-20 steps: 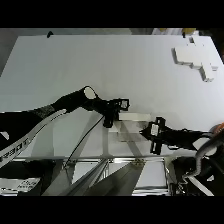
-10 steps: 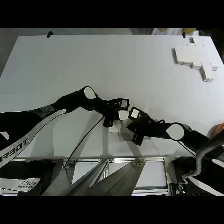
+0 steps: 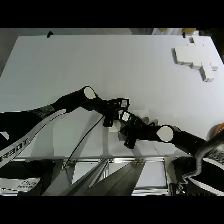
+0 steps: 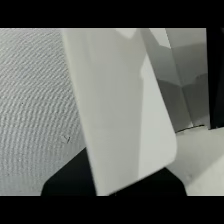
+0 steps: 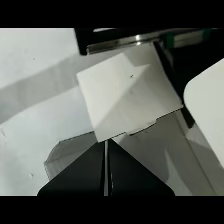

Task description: Fold the box and place the chain.

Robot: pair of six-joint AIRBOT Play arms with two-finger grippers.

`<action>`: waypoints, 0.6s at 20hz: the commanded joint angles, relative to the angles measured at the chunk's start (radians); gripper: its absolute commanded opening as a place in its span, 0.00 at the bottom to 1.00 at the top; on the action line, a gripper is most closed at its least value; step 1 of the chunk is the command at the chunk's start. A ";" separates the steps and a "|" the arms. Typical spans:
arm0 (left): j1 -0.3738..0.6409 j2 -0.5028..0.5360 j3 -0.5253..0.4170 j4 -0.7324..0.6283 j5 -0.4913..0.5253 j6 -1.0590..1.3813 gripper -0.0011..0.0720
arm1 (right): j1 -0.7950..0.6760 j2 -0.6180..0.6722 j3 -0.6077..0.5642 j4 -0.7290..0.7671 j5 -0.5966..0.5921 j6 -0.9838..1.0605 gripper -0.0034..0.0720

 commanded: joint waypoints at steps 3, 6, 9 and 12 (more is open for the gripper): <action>0.000 0.000 0.001 0.000 -0.001 0.000 0.03 | 0.021 0.024 0.003 0.021 -0.080 0.000 0.06; 0.000 0.000 0.001 0.000 -0.001 0.000 0.03 | 0.061 0.074 0.004 0.022 -0.114 0.000 0.06; 0.000 0.000 0.001 0.000 -0.001 0.000 0.03 | 0.119 0.075 0.003 0.029 -0.119 0.000 0.06; 0.000 0.000 0.001 0.000 -0.001 0.000 0.03 | 0.172 0.069 0.004 0.030 -0.176 0.000 0.07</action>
